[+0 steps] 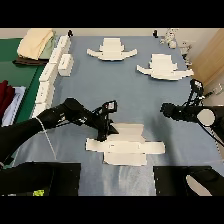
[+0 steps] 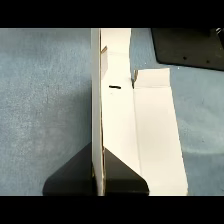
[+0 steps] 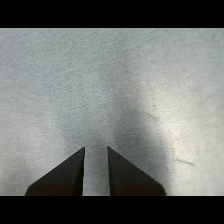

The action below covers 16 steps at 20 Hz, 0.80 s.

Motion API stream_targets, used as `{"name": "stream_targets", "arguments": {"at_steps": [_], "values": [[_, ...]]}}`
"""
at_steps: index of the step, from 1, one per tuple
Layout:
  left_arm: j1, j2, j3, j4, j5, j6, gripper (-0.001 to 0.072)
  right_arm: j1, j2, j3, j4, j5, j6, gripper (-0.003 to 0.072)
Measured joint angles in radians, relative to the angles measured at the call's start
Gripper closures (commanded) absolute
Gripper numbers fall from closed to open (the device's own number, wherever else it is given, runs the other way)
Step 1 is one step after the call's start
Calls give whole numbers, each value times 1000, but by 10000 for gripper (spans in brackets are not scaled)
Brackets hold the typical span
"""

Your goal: Fold the box.

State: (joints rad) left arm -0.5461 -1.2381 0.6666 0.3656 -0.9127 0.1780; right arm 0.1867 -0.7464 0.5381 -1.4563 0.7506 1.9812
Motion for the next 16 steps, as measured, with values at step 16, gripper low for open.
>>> {"name": "stream_targets", "arguments": {"at_steps": [16], "values": [[-80, 181, -53, 96, 244, -19, 695, 0, 0, 0, -1, -10, 0, 468]]}}
